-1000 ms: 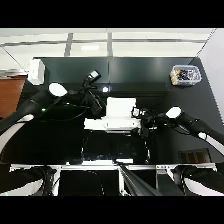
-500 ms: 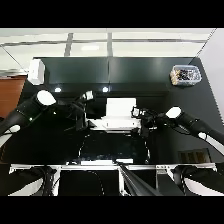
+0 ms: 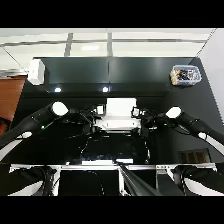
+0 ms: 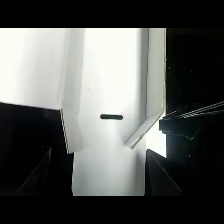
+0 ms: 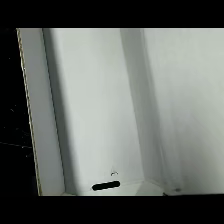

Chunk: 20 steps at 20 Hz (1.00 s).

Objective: Fold the box and place the chain.

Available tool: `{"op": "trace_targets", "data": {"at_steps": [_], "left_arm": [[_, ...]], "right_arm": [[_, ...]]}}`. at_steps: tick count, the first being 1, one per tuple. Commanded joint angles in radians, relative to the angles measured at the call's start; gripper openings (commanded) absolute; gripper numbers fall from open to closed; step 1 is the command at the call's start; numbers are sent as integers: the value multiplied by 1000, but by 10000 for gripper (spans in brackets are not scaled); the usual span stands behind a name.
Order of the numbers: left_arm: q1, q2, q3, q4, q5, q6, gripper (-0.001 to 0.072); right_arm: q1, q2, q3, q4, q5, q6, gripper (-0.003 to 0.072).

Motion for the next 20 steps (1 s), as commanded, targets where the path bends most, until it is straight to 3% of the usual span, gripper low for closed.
{"op": "trace_targets", "data": {"at_steps": [1,3,6,8,16,20], "left_arm": [[-18,-4,-2,-31,9,10,559],[-18,-8,-2,-65,7,11,390],[-18,-31,-2,-132,-25,22,344],[-17,-47,-1,-158,-45,35,216],[-18,-103,7,-416,-15,115,219],[-19,-130,10,-385,-19,114,219]], "right_arm": [[1,0,1,0,0,0,197],[1,-1,1,0,0,0,197],[1,-1,1,0,0,0,197],[1,0,1,0,0,0,197],[1,-1,1,0,0,0,197],[1,-1,1,0,0,0,197]]}}
